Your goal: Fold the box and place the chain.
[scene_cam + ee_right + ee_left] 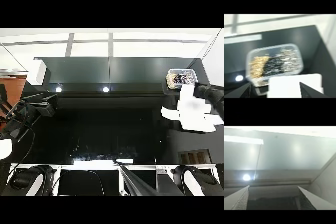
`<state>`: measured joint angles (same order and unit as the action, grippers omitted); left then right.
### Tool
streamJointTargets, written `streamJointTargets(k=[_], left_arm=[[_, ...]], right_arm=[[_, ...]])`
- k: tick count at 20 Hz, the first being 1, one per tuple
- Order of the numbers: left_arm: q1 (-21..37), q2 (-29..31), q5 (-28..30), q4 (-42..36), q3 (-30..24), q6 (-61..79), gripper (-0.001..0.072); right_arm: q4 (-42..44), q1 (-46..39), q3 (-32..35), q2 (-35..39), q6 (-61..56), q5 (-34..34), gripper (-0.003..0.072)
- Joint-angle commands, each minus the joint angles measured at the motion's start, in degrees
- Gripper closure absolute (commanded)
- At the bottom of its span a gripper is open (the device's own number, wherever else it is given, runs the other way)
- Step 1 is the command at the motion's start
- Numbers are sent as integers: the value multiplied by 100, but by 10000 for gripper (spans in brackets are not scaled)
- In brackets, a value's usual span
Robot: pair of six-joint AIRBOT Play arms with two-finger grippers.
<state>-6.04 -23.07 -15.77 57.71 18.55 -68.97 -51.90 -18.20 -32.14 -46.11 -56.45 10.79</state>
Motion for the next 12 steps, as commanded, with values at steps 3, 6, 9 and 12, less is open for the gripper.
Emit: streamJointTargets(k=[3, 6, 9, 12], left_arm=[[0, -160, 249, 37, 7, 2, -3], [0, -160, 192, 31, 7, -2, -2], [0, -232, 28, 33, 7, 0, -2], [-2, -393, 15, 31, 7, -2, -2]], right_arm=[[-116, -2465, -2232, -2527, -1169, 1582, -15], [-815, -3982, -3436, -3670, -2343, 3545, -15], [-614, -4951, -3790, -4282, -1405, 4747, -14], [577, -5442, -3978, -4913, 59, 6022, -14]])
